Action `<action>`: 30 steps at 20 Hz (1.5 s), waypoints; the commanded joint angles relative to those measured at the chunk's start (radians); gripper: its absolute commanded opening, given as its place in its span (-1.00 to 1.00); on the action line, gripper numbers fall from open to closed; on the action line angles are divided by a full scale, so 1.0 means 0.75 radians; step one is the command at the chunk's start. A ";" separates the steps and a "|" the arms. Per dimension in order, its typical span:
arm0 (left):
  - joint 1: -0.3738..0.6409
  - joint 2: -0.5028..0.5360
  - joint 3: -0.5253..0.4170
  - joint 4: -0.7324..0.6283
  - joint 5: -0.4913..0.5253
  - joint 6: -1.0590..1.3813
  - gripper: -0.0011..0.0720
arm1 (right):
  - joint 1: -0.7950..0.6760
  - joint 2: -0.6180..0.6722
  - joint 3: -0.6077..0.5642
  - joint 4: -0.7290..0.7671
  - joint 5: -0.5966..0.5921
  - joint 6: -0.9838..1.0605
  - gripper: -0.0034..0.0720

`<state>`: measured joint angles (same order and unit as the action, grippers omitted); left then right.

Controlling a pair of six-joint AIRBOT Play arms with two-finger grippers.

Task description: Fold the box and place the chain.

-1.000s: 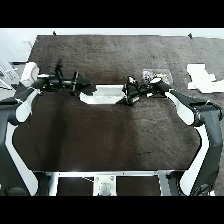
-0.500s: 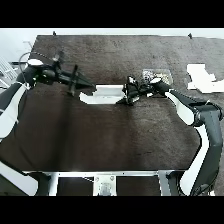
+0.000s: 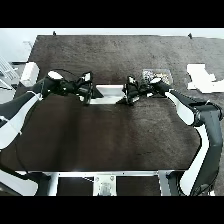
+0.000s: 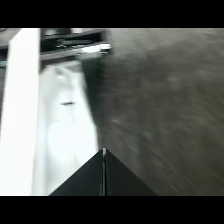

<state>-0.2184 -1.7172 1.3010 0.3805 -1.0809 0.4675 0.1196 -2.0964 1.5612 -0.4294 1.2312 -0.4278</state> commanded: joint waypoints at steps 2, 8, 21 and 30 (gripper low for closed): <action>-0.008 -0.111 0.097 -0.098 0.199 0.038 -0.93 | -0.001 -0.001 -0.001 0.000 0.000 0.000 0.46; -0.008 -0.225 0.304 -0.085 0.249 -0.009 -0.93 | -0.001 -0.001 -0.001 0.000 0.001 0.001 0.46; -0.016 -0.294 0.317 0.014 0.299 -0.136 -0.93 | -0.001 -0.001 -0.001 0.000 0.001 0.001 0.46; -0.035 -0.313 0.313 0.117 0.304 -0.183 -0.93 | -0.001 -0.001 -0.001 0.000 0.000 0.001 0.46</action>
